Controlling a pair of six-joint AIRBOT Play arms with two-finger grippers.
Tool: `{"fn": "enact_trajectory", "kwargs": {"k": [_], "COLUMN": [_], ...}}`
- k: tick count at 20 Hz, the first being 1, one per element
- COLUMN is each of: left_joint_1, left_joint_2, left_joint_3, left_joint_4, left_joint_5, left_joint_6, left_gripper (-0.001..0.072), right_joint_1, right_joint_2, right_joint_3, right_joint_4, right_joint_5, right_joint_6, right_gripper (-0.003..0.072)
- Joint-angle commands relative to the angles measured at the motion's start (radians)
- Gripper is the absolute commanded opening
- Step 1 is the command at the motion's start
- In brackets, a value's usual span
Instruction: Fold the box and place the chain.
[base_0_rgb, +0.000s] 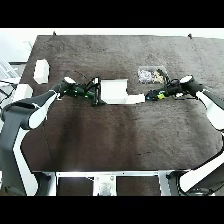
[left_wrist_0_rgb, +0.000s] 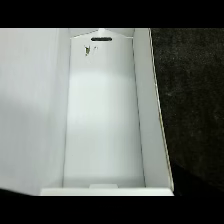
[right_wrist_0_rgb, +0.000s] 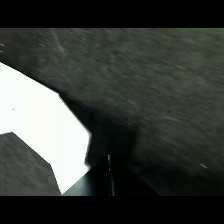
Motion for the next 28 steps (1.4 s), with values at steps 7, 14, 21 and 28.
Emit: {"fn": "enact_trajectory", "kwargs": {"k": [7,14,21,28], "left_joint_1": [0.0,0.0,0.0,0.0], "left_joint_2": [0.0,0.0,0.0,0.0], "left_joint_3": [0.0,0.0,0.0,0.0], "left_joint_4": [0.0,0.0,0.0,0.0], "left_joint_5": [0.001,0.001,0.001,0.0], "left_joint_6": [0.0,0.0,0.0,0.0], "left_gripper": [0.0472,0.0472,0.0472,0.0472], "right_joint_1": [0.072,0.122,0.159,0.2], "right_joint_2": [-0.005,0.054,0.054,0.054], "right_joint_3": [0.027,0.024,0.025,0.056], "right_joint_4": [0.213,0.214,0.197,0.164], "right_joint_5": [0.104,0.097,0.057,0.023], "right_joint_6": [-0.009,-0.024,-0.023,0.053], "right_gripper": [0.0011,0.0152,0.0439,0.0438]}}
